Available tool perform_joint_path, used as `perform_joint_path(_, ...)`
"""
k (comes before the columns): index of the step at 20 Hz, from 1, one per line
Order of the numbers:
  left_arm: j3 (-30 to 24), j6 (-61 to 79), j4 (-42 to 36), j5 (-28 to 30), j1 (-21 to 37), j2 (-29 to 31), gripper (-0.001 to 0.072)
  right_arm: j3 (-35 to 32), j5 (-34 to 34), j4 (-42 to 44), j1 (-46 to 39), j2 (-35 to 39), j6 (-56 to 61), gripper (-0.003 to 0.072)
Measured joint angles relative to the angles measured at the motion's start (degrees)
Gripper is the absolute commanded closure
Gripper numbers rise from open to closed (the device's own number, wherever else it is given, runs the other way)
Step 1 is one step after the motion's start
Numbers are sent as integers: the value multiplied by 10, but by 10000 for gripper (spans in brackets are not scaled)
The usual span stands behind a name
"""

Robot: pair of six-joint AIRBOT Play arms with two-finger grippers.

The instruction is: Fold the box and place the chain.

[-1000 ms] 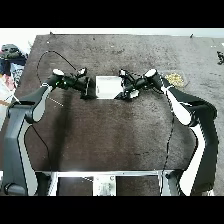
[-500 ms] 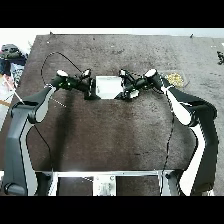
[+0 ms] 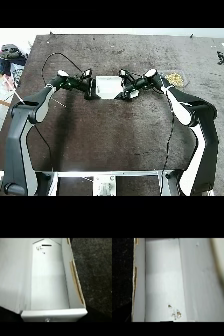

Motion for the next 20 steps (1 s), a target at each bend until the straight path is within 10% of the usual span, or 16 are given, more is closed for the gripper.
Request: perform_joint_path(20,0,-1,-4,-11,-1,-8,0,0,0,0,0,0,0,181)
